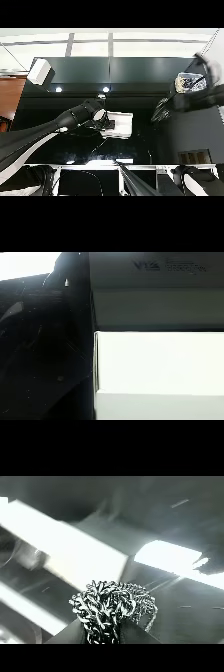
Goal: Fold the box and place the chain.
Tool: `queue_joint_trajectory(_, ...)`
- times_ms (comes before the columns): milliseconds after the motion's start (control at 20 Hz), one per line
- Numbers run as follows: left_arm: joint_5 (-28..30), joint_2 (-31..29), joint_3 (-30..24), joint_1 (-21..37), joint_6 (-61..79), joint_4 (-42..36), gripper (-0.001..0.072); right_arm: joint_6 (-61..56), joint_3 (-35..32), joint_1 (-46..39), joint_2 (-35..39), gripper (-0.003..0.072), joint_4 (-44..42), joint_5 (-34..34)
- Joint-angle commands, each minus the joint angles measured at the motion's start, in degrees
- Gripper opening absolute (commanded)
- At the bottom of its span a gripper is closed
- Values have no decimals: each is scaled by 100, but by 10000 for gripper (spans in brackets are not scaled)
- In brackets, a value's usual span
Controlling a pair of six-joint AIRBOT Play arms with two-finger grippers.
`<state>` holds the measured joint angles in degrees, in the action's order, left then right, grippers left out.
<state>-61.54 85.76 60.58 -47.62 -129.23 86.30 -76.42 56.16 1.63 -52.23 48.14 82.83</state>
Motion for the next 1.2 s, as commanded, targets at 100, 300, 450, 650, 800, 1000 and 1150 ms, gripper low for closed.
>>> queue_joint_trajectory(100, -4, 2, 0, 0, 2, 2, 26, -372, -1102, 1532, 94, 7, -896, -1652)
queue_joint_trajectory(300, -4, 2, 0, 0, 2, 0, 26, -651, -1130, 2277, -46, 7, -890, -2747)
queue_joint_trajectory(450, -4, 2, 0, 0, 2, 0, 26, -739, -1130, 2459, -435, 8, -890, -2791)
queue_joint_trajectory(650, 7, 2, 0, 0, 2, 0, 27, -741, -1130, 2601, -999, 15, -636, -2918)
queue_joint_trajectory(800, 7, 2, 0, 0, 2, 0, 26, -761, -1130, 2601, -1204, 175, -625, -3163)
queue_joint_trajectory(1000, 24, 2, 0, 0, 0, -28, 26, -754, -988, 2214, -1147, 214, -361, -2583)
queue_joint_trajectory(1150, 46, 2, 0, 0, 0, -26, 26, -564, -817, 1751, -1099, 440, -396, -1646)
